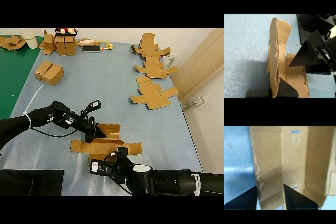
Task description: Fold the box.
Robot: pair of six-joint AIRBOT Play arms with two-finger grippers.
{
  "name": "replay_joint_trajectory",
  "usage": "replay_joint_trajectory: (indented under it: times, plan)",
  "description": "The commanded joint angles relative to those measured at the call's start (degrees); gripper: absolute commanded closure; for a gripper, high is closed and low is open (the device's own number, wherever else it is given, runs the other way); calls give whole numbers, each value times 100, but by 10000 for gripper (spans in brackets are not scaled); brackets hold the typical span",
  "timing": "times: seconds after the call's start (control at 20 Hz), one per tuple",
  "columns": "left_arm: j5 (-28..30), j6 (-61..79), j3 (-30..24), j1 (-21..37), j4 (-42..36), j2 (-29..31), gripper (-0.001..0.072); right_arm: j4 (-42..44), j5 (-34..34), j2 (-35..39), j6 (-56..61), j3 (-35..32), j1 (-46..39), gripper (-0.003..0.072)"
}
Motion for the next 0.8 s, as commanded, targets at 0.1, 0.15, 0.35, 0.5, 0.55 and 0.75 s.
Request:
replay_joint_trajectory:
  times: [0.1, 0.15, 0.35, 0.5, 0.55, 0.75]
  plan:
    - [2, 2, 2, 2, 2, -2, 695, -330, -15, -44, 485, 13, 11, 222]
    - [2, 2, 2, 4, 2, -2, 695, -328, -31, -22, 485, 17, 11, 222]
    - [4, 2, 2, 4, 2, -2, 695, -361, -249, 197, 487, 105, 4, 222]
    - [4, 2, 0, 2, 2, -2, 695, -485, -214, 391, 763, 103, 4, 221]
    - [4, 2, 2, 4, 2, -2, 695, -525, -214, 389, 1005, 103, 2, 221]
    - [2, 2, 2, 2, 2, -2, 695, -570, -240, 363, 1215, 98, 2, 183]
